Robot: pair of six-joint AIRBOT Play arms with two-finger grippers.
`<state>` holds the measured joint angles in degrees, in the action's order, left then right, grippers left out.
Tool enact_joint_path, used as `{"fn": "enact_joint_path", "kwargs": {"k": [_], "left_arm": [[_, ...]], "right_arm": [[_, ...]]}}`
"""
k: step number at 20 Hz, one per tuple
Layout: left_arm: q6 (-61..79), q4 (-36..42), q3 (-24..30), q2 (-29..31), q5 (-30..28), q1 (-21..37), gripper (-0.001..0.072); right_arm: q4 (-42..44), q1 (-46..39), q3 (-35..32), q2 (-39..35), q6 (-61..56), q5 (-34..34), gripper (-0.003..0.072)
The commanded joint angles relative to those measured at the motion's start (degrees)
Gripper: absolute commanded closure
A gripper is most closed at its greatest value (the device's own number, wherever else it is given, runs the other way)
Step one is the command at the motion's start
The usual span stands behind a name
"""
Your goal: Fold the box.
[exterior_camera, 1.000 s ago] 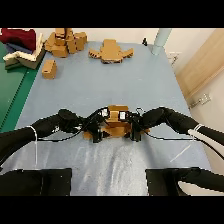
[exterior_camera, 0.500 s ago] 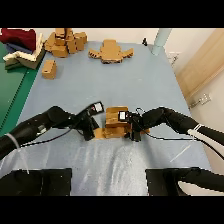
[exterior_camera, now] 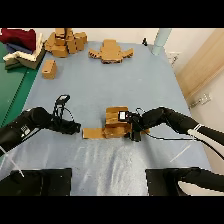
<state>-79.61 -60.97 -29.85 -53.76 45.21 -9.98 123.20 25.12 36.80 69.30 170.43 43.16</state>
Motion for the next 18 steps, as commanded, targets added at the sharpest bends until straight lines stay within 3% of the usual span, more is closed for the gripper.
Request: {"fn": "enact_joint_path", "kwargs": {"k": [1, 5, 8, 18], "left_arm": [[-8.4, 1.3, 1.6, -3.3, -0.2, -0.8, 0.0698], [-8.2, 9.8, 1.5, -5.9, -9.9, -8.5, 0.0698], [-8.6, 10.9, 1.4, -5.9, -14.9, -13.3, 0.0698], [-9.8, 12.0, 1.3, -9.7, -13.4, -14.1, 0.0698]], "right_arm": [[0.0, 0.0, 0.0, 0.0, 0.0, 0.0, 0.0093], [0.0, 0.0, 0.0, 0.0, 0.0, 0.0, 0.0093], [0.0, 0.0, 0.0, 0.0, 0.0, 0.0, 0.0093], [0.0, 0.0, 0.0, 0.0, 0.0, 0.0, 0.0093]]}}
